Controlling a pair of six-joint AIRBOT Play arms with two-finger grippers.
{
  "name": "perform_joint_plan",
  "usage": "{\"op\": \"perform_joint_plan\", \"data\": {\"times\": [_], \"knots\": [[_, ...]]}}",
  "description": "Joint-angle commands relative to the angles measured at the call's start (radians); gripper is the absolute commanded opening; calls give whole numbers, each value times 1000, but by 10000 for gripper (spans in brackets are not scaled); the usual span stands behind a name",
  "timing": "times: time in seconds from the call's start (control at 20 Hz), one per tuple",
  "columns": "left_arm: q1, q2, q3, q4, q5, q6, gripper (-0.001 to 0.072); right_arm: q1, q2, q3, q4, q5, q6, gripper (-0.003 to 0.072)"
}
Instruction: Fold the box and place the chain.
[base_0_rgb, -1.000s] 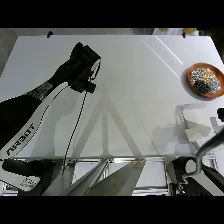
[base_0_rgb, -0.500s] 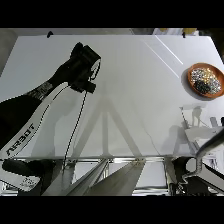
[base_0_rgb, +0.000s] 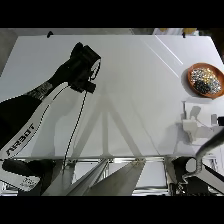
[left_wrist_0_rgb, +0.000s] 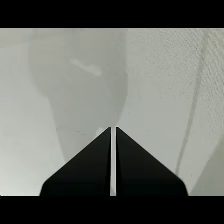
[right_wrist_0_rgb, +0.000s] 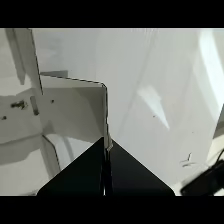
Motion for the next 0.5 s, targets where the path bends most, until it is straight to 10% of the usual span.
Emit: {"op": "perform_joint_plan", "data": {"times": [0.0,0.2,0.45], "knots": [[1,0,0,0,0,0,32,81,117,0,267,32,-43,16],[0,0,0,0,2,0,31,220,230,-52,714,115,-71,16],[1,0,0,-3,46,-3,31,571,436,-243,759,-7,27,16]]}}
